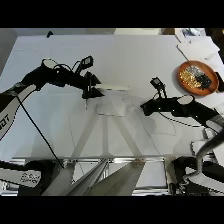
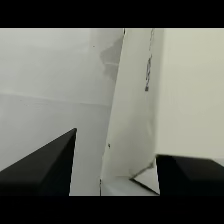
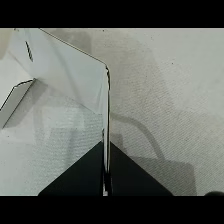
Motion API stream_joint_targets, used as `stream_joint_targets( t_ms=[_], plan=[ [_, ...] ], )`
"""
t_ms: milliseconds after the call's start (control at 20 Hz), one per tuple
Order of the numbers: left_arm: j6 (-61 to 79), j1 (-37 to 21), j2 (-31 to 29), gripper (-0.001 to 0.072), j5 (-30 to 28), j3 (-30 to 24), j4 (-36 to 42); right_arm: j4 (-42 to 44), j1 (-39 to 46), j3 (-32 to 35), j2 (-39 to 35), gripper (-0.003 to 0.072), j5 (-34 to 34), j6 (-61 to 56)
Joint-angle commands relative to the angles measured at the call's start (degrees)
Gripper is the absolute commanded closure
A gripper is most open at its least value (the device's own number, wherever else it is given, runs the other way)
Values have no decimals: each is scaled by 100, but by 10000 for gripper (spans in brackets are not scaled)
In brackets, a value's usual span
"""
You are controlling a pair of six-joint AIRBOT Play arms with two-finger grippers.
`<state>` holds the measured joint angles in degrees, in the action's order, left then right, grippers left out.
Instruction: Fold the box and place the chain.
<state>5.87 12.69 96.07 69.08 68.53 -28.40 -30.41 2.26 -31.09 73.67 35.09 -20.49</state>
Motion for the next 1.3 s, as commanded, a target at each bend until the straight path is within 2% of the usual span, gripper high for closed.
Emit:
stream_joint_targets(
  t_ms=[0, 50, 100, 150, 250, 400, 750, 950, 1250],
  plan=[
    [188, 87, 190, 221, -162, 13, 55, 2, 0, 2, 2, 674, 2, 0],
    [186, 98, 232, 230, -208, 20, 63, 2, 0, 2, 2, 674, 2, 0],
    [184, 98, 245, 285, -262, 20, 105, 2, 0, 2, 2, 674, 2, 0],
    [188, 96, 245, 407, -291, 20, 166, 2, 0, 2, 2, 674, 2, 0],
    [186, 83, 245, 545, -286, 20, 216, 2, 0, 2, 2, 674, 2, 0],
    [186, 92, 245, 701, -286, 20, 203, 2, 0, 2, 2, 674, 2, 0],
    [186, 103, 216, 701, -293, 20, 151, 2, 0, 2, 2, 674, 2, 0],
    [181, 133, 216, 700, -363, 20, -260, 2, 0, 2, 2, 674, 2, 0],
    [173, 208, 216, 701, -369, 20, -208, -35, 2, -2, 2, 674, -50, -4]
  ],
)
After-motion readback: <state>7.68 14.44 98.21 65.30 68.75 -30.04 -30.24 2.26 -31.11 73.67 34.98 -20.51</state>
